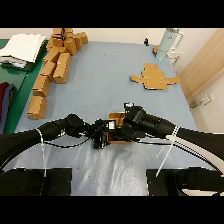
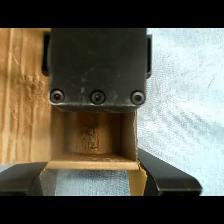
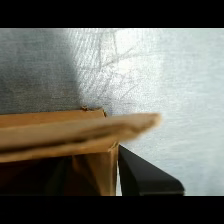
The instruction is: Fold the box.
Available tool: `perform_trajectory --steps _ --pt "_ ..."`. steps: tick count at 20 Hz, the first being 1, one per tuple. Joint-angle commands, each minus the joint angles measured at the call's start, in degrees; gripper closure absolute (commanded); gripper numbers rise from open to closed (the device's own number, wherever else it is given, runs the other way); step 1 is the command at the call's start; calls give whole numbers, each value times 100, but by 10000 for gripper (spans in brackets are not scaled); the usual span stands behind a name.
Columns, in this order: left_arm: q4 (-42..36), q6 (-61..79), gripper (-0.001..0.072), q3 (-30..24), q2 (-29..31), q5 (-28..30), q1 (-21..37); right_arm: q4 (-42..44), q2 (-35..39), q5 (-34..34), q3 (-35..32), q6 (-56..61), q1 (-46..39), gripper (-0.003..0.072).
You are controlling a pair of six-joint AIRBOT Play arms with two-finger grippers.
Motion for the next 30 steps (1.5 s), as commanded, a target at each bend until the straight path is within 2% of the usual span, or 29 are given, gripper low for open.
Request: perform_trajectory --steps 1,4,6,10,11,12,13,15,16,17,18,30 --pt "0 0 186 4 2 0 2 87 -4 66 7 109 -2 225" --pt "2 0 186 4 2 0 2 87 -15 66 0 286 -4 227" --pt "2 0 186 4 2 0 2 48 -68 59 -2 286 -4 290" --pt "0 0 186 4 2 0 2 46 -199 37 -9 284 -4 291" --pt "0 0 186 4 2 0 2 42 -197 24 -9 284 -4 421" --pt "2 0 186 4 2 0 2 39 -195 -4 -9 282 -4 630" --pt "0 2 186 4 2 0 2 22 -195 -63 -9 282 -2 682" --pt "2 0 186 4 2 0 2 -24 -195 -111 -9 280 -2 681" --pt "0 2 186 4 2 0 2 -22 -195 -111 -9 280 -2 644" --pt "0 0 186 4 2 0 2 -24 -195 -109 -9 280 -2 391" --pt "0 0 186 4 2 0 2 -22 -195 -111 -9 232 -2 254" --pt "0 0 186 4 2 0 2 -164 343 -435 -2 234 -22 262"
